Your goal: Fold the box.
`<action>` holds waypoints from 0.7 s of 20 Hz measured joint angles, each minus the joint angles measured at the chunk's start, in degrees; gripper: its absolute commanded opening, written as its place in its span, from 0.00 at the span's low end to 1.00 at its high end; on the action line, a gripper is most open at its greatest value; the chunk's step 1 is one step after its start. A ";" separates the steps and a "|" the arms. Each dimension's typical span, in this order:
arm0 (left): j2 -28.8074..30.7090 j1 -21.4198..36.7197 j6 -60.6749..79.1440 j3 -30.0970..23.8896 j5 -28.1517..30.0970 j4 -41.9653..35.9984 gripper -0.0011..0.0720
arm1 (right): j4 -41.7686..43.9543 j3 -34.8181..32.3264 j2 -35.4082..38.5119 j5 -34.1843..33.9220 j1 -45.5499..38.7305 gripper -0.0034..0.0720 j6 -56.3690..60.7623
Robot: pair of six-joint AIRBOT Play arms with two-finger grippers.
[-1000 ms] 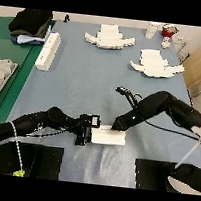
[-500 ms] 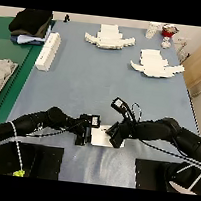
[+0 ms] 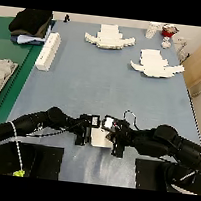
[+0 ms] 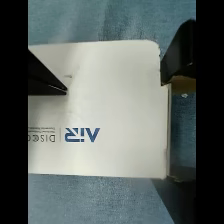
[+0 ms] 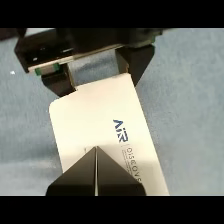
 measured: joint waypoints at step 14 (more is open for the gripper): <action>0.00 -0.02 0.00 0.00 0.00 0.00 0.65 | -9.70 -0.02 0.15 0.74 1.79 0.82 -8.94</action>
